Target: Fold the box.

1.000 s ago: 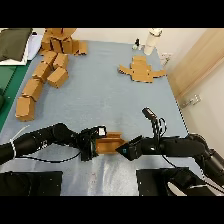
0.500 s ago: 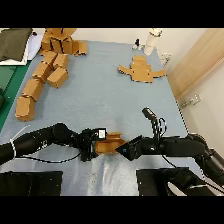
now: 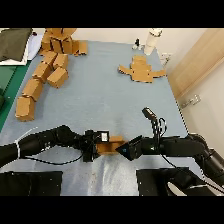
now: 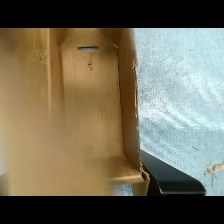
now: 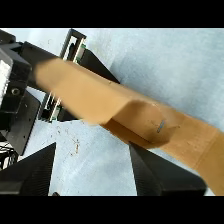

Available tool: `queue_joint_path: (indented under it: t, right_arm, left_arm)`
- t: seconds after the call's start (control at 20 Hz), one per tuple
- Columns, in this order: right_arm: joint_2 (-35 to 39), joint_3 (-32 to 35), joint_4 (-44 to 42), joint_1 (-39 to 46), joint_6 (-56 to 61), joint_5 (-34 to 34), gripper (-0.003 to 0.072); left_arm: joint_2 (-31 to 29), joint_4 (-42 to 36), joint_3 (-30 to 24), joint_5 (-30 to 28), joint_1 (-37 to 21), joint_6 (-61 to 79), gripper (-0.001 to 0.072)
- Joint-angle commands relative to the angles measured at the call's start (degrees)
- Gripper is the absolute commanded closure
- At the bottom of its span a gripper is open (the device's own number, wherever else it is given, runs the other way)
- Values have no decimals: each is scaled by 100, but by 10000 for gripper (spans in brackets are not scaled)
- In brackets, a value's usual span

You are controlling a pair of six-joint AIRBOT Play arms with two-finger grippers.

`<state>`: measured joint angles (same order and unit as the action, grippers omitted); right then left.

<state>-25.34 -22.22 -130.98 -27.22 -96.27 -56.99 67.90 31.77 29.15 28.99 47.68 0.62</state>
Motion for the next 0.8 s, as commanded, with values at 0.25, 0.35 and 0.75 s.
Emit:
queue_joint_path:
  t: [0.25, 0.35, 0.75]
  right_arm:
    - [4, -2, 0, -4, 2, -4, -34]
    - [4, -2, 0, -4, 2, -2, -34]
    - [4, -2, 39, -4, -13, 94, -34]
  left_arm:
    - [33, 35, -4, -7, 9, -70, 410]
    - [33, 35, -4, -7, 9, -109, 410]
    - [-2, 446, -11, 151, 7, -295, 410]
